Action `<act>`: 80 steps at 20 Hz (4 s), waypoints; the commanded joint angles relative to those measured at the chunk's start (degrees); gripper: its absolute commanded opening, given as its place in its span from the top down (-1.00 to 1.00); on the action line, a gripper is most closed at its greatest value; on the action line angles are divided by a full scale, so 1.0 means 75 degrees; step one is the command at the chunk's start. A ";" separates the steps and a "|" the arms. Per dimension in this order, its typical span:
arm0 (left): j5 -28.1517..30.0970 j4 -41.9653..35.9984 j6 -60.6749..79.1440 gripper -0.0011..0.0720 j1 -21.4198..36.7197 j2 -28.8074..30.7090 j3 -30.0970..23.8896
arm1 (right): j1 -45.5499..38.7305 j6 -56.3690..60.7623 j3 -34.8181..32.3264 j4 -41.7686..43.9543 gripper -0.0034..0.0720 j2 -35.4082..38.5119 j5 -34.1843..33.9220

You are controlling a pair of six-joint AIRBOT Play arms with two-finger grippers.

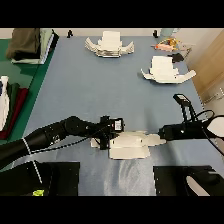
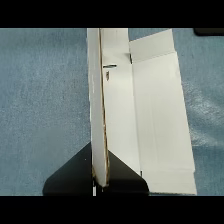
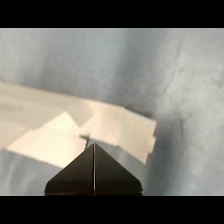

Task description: Fold the box.

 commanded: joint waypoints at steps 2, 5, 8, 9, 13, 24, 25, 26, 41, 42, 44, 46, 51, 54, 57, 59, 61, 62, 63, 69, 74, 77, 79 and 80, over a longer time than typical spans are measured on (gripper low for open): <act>0.0009 0.0000 0.0000 0.93 -0.0003 -0.0006 -0.0003 | 0.1495 -0.2573 -0.0178 0.0230 0.91 0.0895 0.0915; 0.0012 0.0000 0.0000 0.93 -0.0003 -0.0006 -0.0003 | 0.2981 -0.4660 -0.0679 0.0597 -0.50 0.0749 0.0277; 0.0006 0.0000 0.0000 0.93 -0.0003 -0.0006 -0.0003 | 0.4342 -0.5473 -0.1239 0.0134 -0.67 0.0297 -0.0839; 0.0009 0.0000 0.0000 0.93 -0.0003 -0.0006 -0.0003 | 0.4698 -0.5467 -0.1288 -0.0309 -0.67 0.0154 -0.1174; 0.0009 0.0000 0.0000 0.93 -0.0003 -0.0006 -0.0003 | 0.5549 -0.5359 -0.1291 -0.1751 -0.68 -0.0417 -0.2451; 0.0006 0.0000 0.0000 0.93 -0.0003 -0.0006 -0.0003 | 0.6044 -0.3296 -0.1332 -0.3375 -0.65 -0.1265 -0.3316; 0.0003 0.0000 0.0000 0.93 -0.0003 -0.0006 -0.0003 | 0.6047 -0.3127 -0.1311 -0.3357 -0.65 -0.1180 -0.3244; 0.0003 0.0000 0.0000 0.93 -0.0003 -0.0006 -0.0003 | 0.6047 -0.2958 -0.1256 -0.3276 -0.65 -0.1032 -0.3115; 0.0006 0.0000 0.0000 0.93 -0.0003 -0.0006 -0.0003 | 0.6018 0.1282 -0.1107 -0.4916 -0.68 0.0114 -0.2608; 0.0006 0.0000 0.0000 0.93 -0.0003 -0.0006 -0.0003 | 0.6018 0.1279 -0.1107 -0.4945 -0.68 0.0114 -0.2614; 0.0006 0.0000 0.0000 0.93 -0.0003 -0.0006 -0.0003 | 0.6018 0.1279 -0.1110 -0.4902 -0.68 0.0114 -0.2608; 0.0003 0.0000 0.0000 0.93 -0.0003 -0.0006 -0.0003 | 0.6018 0.1279 -0.1110 -0.4578 -0.65 0.0114 -0.2605; 0.0006 0.0000 0.0000 0.93 -0.0003 -0.0006 -0.0003 | 0.6129 0.1011 -0.1102 -0.4115 -0.65 0.0114 -0.2809; 0.0006 0.0000 0.0000 0.93 -0.0003 -0.0006 -0.0003 | 0.6674 0.0099 -0.1174 -0.3273 -0.65 0.0125 -0.2069; 0.0006 0.0000 0.0000 0.93 -0.0003 -0.0006 -0.0003 | 0.7157 0.0085 -0.1574 -0.3844 -0.66 0.0044 -0.2340; -0.0003 0.0000 0.0000 0.93 -0.0003 -0.0006 -0.0003 | 0.7216 0.0099 -0.1682 -0.4132 -0.66 -0.0210 -0.2512; 0.0006 0.0000 0.0000 0.93 -0.0003 -0.0006 -0.0003 | 0.7216 0.0099 -0.1679 -0.4150 -0.66 -0.0495 -0.2623; 0.0006 0.0000 0.0000 0.93 -0.0003 -0.0006 -0.0003 | 0.7213 0.0102 -0.1682 -0.4223 -0.66 -0.0647 -0.2728; 0.0003 0.0000 0.0000 0.93 -0.0003 -0.0006 -0.0003 | 0.7213 0.0128 -0.1679 -0.4304 -0.66 -0.0787 -0.2856; 0.0003 0.0000 0.0000 0.93 -0.0003 -0.0006 -0.0003 | 0.7198 0.1524 -0.1221 -0.5144 -0.66 -0.0831 -0.2806; 0.0006 0.0000 0.0000 0.93 -0.0003 -0.0006 -0.0003 | 0.7198 0.2669 -0.1075 -0.5767 -0.66 -0.0428 -0.2186; 0.0006 0.0000 0.0000 0.93 -0.0003 -0.0006 -0.0003 | 0.7198 0.2894 -0.1078 -0.5782 -0.66 -0.0420 -0.2017; 0.0006 0.0000 0.0000 0.93 -0.0003 -0.0006 -0.0003 | 0.7198 0.2873 -0.1078 -0.5896 -0.87 -0.0428 -0.2069; 0.0006 0.0000 0.0000 0.93 -0.0003 -0.0006 -0.0003 | 0.7198 0.2801 -0.1078 -0.5919 -1.00 -0.0425 -0.2124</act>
